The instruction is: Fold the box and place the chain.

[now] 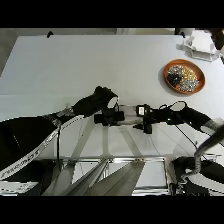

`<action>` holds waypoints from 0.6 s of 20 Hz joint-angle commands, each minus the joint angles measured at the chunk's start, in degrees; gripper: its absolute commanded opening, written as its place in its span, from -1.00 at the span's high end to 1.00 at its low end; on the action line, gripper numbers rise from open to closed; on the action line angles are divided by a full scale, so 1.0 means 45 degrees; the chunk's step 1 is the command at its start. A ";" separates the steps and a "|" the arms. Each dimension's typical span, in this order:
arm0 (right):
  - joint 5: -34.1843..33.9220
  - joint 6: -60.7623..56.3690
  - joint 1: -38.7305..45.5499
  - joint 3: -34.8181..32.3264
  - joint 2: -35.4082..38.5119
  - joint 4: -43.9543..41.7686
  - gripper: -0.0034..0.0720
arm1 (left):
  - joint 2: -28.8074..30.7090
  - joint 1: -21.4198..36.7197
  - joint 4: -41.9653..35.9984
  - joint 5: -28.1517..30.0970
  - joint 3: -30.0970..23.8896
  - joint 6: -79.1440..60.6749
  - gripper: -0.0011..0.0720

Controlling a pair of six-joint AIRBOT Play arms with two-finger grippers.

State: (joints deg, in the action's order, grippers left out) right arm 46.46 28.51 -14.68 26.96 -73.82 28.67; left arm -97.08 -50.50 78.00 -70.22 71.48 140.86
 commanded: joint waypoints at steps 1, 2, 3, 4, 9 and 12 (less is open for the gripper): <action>0.0010 -0.0029 -0.0005 0.0005 0.0005 -0.0005 -0.06 | -0.0049 -0.0019 -0.0238 -0.0005 0.0000 -0.0112 0.87; 0.0010 -0.0029 -0.0005 0.0005 0.0005 0.0000 -0.06 | -0.0049 -0.0019 -0.0233 -0.0024 0.0000 -0.0112 0.88; 0.0010 -0.0029 -0.0005 0.0005 0.0005 -0.0005 -0.06 | -0.0049 -0.0019 -0.0233 -0.0024 0.0000 -0.0112 0.89; 0.0010 -0.0024 -0.0005 0.0005 0.0005 0.0000 -0.06 | -0.0049 -0.0019 -0.0233 -0.0029 0.0000 -0.0112 0.89; 0.0010 -0.0029 -0.0005 0.0005 0.0005 -0.0005 -0.06 | -0.0049 -0.0019 -0.0238 -0.0233 0.0000 -0.0112 0.95; 0.0010 -0.0029 -0.0005 0.0005 0.0005 -0.0005 -0.06 | 0.0010 -0.0019 -0.0316 -0.0248 0.0000 -0.0112 0.94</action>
